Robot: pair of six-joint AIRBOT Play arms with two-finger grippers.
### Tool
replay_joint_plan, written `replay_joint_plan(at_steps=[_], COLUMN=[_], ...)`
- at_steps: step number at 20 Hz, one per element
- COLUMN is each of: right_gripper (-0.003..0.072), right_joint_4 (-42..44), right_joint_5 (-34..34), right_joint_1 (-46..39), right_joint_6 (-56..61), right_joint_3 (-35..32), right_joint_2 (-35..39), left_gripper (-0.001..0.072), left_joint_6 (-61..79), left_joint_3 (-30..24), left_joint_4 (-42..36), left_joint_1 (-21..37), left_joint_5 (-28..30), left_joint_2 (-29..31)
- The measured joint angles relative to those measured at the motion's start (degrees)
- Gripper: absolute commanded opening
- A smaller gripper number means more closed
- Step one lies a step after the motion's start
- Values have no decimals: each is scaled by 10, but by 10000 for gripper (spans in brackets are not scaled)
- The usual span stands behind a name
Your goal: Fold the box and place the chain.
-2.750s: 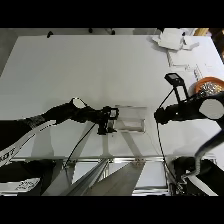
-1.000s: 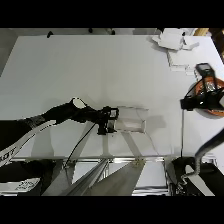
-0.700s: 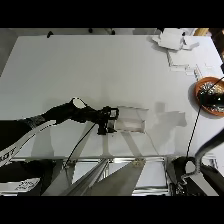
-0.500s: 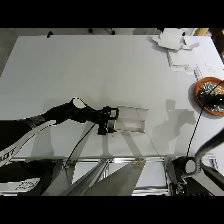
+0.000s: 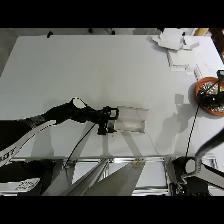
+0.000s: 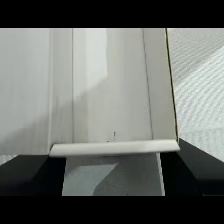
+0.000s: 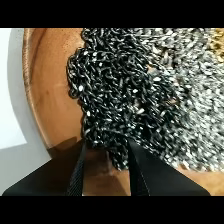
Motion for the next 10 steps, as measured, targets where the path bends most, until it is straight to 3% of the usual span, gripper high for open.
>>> replay_joint_plan(at_steps=[4,6,10], right_gripper=[197,27,22], right_joint_4=[2,4,4], right_joint_5=[-12,-8,12], right_joint_1=[-1,-1,-1], right_joint_6=[0,0,0], right_joint_3=[0,0,0], right_joint_2=[-20,-27,-19], left_gripper=[254,254,254], left_joint_6=[0,0,0], left_joint_3=[0,0,0], left_joint_4=[0,0,0], left_joint_1=[0,0,0], left_joint_5=[0,0,0], left_joint_2=[0,0,0])
